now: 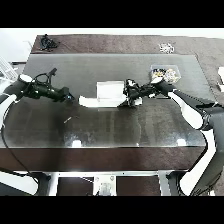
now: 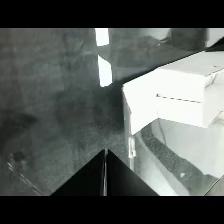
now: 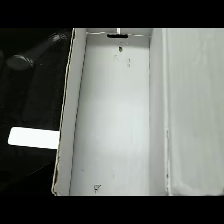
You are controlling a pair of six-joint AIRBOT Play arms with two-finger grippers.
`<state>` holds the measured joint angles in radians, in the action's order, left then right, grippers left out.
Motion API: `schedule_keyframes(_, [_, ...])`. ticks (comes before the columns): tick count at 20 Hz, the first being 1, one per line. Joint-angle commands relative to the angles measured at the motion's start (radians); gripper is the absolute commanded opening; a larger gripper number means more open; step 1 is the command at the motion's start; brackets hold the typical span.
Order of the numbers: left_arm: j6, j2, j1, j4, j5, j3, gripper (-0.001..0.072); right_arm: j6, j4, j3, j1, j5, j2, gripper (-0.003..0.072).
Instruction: Fold the box and place the chain.
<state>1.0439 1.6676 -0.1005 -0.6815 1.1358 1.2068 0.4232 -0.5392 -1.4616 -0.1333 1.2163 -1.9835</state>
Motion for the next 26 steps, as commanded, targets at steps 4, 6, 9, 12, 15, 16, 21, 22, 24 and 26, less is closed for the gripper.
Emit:
schedule_keyframes(4, [0.036,0.001,0.051,0.01,-0.068,-0.032,0.0018,0.0,0.0,0.0,-0.001,0.0,0.0,0.056])
schedule_keyframes(6, [0.067,0.003,0.098,0.01,-0.124,-0.032,0.0018,0.0,0.0,0.0,-0.001,0.0,0.0,0.056])
schedule_keyframes(9, [0.081,0.045,0.145,0.069,-0.14,-0.032,0.0018,0.0,0.0,0.0,-0.001,0.0,0.0,0.056])
schedule_keyframes(12, [0.076,0.066,0.167,0.083,-0.15,-0.032,0.0018,0.0,0.0,0.0,-0.001,0.0,0.0,0.056])
schedule_keyframes(15, [0.072,0.066,0.189,0.1,-0.167,-0.032,0.0019,0.0,0.0,0.0,-0.001,0.0,0.0,0.056])
schedule_keyframes(16, [0.056,0.066,0.194,0.131,-0.165,-0.032,0.0019,0.0,0.0,0.0,0.0,0.0,0.0,0.056])
schedule_keyframes(21, [-0.024,0.066,0.194,0.232,-0.085,0.015,0.0021,0.0,0.0,0.0,-0.001,0.0,0.0,0.056])
schedule_keyframes(22, [-0.024,0.066,0.194,0.233,-0.08,0.021,0.0152,0.0,0.0,0.0,-0.001,0.0,0.0,0.056])
schedule_keyframes(24, [-0.025,0.066,0.194,0.246,-0.068,0.026,0.025,0.0,0.0,0.0,-0.001,0.0,0.0,0.056])
schedule_keyframes(26, [-0.024,0.065,0.194,0.254,-0.048,0.037,0.025,0.0,0.0,0.0,-0.001,0.0,0.0,0.056])
